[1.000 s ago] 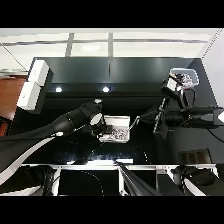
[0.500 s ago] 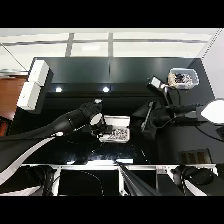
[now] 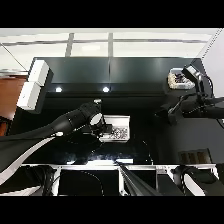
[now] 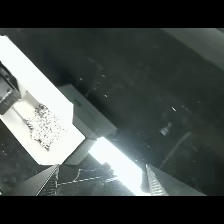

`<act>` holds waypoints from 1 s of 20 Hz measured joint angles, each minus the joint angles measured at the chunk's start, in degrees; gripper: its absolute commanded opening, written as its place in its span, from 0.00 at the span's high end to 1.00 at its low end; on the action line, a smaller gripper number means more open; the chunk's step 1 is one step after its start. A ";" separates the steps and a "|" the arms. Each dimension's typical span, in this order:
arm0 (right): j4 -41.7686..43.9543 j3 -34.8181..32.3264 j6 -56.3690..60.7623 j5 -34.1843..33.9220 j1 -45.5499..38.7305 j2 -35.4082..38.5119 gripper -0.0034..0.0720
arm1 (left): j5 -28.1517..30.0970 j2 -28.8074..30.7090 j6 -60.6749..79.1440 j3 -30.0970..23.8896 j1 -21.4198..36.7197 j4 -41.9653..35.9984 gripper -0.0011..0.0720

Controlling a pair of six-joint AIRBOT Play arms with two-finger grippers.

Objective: Fold the box and place the chain.

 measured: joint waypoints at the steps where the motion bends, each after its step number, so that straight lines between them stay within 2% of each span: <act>1: 0.17 0.00 0.02 0.04 -0.44 0.07 0.15 | 0.15 0.00 -0.37 0.00 0.00 0.00 0.95; 9: 1.84 -0.09 0.13 -0.74 -1.51 0.11 0.15 | 2.43 0.00 -2.49 0.00 0.11 0.09 0.94; 10: 1.88 -0.09 0.13 -0.81 -1.53 0.09 0.15 | 2.51 0.00 -2.49 0.02 0.11 0.04 0.84; 11: 1.92 -0.09 0.13 -0.90 -1.55 0.11 0.15 | 2.86 -0.02 -2.58 0.11 0.11 0.00 0.70; 13: 1.99 -0.09 0.13 -0.96 -1.60 0.11 0.15 | 2.73 -0.02 -2.67 1.01 0.13 -0.11 0.62; 14: 1.99 -0.09 0.13 -1.03 -1.60 0.09 0.15 | 2.01 -0.07 -2.62 1.66 0.13 -0.28 0.40; 15: 2.05 -0.11 0.13 -1.03 -1.60 0.11 0.15 | 1.05 -0.04 -2.23 2.56 0.11 -0.31 0.25; 20: 2.05 -0.11 0.13 -1.51 -1.60 0.09 0.15 | -5.44 0.87 3.08 6.73 0.15 -0.39 0.25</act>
